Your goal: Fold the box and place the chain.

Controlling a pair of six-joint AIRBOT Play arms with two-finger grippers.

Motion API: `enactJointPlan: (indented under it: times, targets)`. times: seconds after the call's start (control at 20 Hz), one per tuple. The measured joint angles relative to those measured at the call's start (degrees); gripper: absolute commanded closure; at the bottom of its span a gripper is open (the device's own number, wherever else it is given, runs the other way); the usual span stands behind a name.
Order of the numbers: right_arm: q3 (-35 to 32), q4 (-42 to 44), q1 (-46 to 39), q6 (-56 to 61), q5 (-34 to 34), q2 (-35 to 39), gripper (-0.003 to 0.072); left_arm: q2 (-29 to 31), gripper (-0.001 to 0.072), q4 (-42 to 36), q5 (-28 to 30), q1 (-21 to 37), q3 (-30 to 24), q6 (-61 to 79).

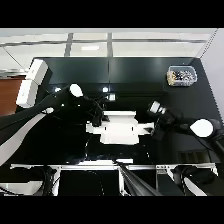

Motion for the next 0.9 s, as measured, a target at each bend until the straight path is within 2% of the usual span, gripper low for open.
enactJointPlan:
  times: [0.55, 0.9]
  targets:
    - [-2.32, 2.93, 9.46, -14.84, 2.58, -8.04, -0.0005, -0.2, 0.0684, 1.05, 1.05, -0.39, 0.02, -0.37]
    - [-2.36, 5.18, 14.05, -16.26, -1.97, -11.08, -0.0004, -0.2, 0.0684, 1.25, 1.16, -0.39, 0.02, -0.37]
